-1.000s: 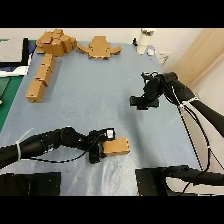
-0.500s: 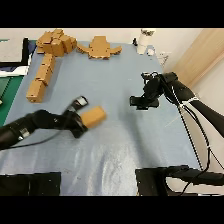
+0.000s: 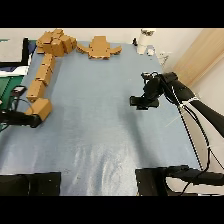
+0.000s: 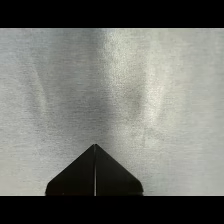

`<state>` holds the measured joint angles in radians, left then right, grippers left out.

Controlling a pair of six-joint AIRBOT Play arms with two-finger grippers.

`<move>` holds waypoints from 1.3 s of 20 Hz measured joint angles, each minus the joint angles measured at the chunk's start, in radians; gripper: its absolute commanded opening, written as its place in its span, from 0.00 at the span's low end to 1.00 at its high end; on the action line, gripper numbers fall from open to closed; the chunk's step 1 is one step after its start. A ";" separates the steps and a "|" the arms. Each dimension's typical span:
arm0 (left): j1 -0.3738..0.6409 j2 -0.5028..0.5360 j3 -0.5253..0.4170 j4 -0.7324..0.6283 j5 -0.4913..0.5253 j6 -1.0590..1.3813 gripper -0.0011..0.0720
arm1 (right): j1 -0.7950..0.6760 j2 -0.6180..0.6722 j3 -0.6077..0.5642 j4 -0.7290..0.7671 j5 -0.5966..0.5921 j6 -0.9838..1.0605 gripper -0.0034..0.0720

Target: Fold the box.

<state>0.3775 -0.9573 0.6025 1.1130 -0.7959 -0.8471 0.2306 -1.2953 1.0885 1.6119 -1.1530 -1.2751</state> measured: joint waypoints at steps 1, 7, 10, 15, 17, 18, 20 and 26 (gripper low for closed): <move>0.040 0.002 0.000 0.005 -0.011 -0.004 0.57 | 0.000 0.000 0.000 0.000 0.000 0.000 0.05; 0.132 -0.017 0.000 -0.006 0.043 -0.022 0.57 | 0.000 0.000 0.000 0.001 0.002 0.000 0.05; 0.140 -0.056 0.000 -0.054 0.116 -0.030 0.58 | 0.000 0.000 0.000 0.004 0.004 0.000 0.05; 0.144 -0.164 0.011 -0.174 0.221 -0.005 0.58 | 0.000 0.000 0.000 0.018 0.016 0.000 0.05; 0.144 -0.206 0.033 -0.205 0.242 0.017 0.58 | 0.000 0.000 0.000 0.030 0.027 0.000 0.05; 0.142 -0.220 0.045 -0.213 0.249 0.024 0.58 | 0.000 0.000 0.000 0.039 0.034 0.000 0.05; 0.138 -0.238 0.070 -0.226 0.267 0.043 0.58 | 0.002 0.000 0.000 0.053 0.042 0.000 0.05; 0.132 -0.262 0.106 -0.235 0.286 0.148 0.58 | 0.002 0.000 0.000 0.068 0.055 0.000 0.05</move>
<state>0.5098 -1.2190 0.7082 0.8776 -0.5098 -0.6987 0.2325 -1.2953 1.0885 1.6798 -1.0985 -1.2747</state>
